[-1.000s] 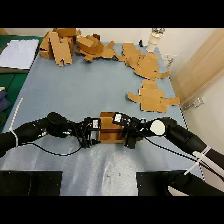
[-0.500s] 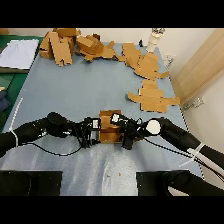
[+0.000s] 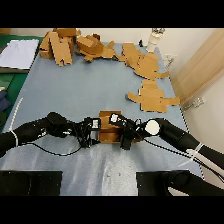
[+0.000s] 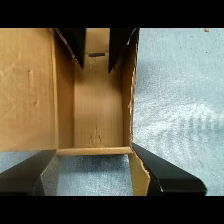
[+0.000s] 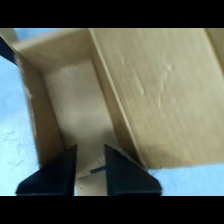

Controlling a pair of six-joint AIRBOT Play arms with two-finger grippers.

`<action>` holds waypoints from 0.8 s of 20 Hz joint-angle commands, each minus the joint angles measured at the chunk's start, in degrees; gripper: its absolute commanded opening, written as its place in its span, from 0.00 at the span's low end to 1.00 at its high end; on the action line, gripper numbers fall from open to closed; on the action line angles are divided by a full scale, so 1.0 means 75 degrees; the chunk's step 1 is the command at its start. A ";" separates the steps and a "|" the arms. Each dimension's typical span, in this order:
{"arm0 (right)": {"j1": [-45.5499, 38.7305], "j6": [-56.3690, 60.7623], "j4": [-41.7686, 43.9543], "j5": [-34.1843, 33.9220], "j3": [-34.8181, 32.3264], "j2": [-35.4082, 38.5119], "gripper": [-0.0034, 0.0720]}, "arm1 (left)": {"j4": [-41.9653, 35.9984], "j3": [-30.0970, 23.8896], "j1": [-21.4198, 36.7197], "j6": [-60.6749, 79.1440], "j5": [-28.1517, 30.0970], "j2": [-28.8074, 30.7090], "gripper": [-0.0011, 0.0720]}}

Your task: Fold the box.

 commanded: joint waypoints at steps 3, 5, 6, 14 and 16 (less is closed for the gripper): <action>-0.0009 0.1125 -0.1443 0.0015 0.0000 0.0029 0.22 | -0.0006 0.0006 0.0000 -0.0003 0.0006 0.0003 0.65; -0.0009 0.1743 -0.1961 0.0020 0.0000 0.0134 0.17 | -0.0006 0.0006 0.0000 -0.0006 0.0015 0.0006 0.65; -0.0009 0.1950 -0.2113 0.0047 0.0000 0.0198 0.15 | -0.0006 0.0006 0.0000 -0.0009 0.0015 0.0006 0.65; -0.0012 0.3552 -0.3098 0.0076 -0.0003 0.0694 0.05 | 0.0003 0.0009 0.0000 -0.0061 0.0044 0.0073 0.65; -0.0026 0.4371 -0.3899 0.0090 -0.0003 0.0863 0.05 | 0.0233 0.0009 0.0000 -0.0204 0.0047 0.0111 0.65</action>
